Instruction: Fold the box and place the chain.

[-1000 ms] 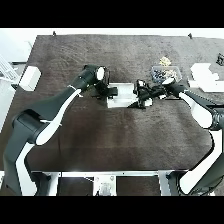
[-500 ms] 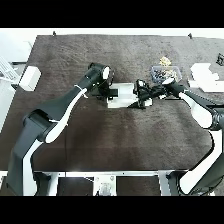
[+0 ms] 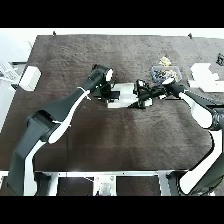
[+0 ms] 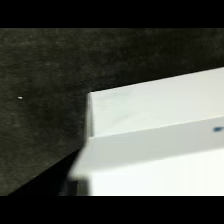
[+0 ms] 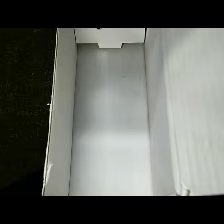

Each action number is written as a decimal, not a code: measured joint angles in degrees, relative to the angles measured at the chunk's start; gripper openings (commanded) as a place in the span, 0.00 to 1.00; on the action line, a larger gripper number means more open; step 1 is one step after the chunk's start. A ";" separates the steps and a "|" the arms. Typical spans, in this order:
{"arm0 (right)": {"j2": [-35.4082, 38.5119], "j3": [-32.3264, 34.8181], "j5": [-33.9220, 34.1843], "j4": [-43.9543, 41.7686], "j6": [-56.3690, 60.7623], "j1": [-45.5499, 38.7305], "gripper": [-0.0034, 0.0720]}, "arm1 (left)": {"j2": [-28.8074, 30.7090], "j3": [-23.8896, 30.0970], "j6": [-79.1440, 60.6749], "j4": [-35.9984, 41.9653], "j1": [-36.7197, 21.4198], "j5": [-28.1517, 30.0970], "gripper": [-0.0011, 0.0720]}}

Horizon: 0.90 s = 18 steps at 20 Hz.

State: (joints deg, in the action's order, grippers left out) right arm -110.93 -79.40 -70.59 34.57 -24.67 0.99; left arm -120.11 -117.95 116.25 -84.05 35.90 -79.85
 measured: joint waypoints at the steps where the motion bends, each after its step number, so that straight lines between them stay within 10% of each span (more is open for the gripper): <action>1: 0.00 0.00 0.00 0.00 -0.02 0.00 0.83 | -0.11 -0.02 -0.11 -0.11 0.11 0.00 0.49; 4: 0.00 0.00 0.02 0.00 -0.02 -0.02 0.83 | -0.28 -0.04 -0.24 -0.35 0.20 0.04 0.47; 5: 0.00 0.00 0.02 0.00 -0.02 0.00 0.83 | -0.31 -0.04 -0.31 -0.37 0.22 0.09 0.15; 6: 0.00 0.00 0.02 -0.09 0.00 0.00 0.83 | -0.35 -0.04 -0.33 -0.33 0.24 0.20 0.06; 18: 0.00 0.00 0.00 -0.11 0.02 -0.02 0.83 | -0.39 -0.35 -0.63 -0.39 0.11 0.98 0.06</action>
State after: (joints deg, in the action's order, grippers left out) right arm -110.93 -79.40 -70.59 34.46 -24.64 0.97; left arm -120.51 -118.30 115.61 -84.44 36.01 -78.87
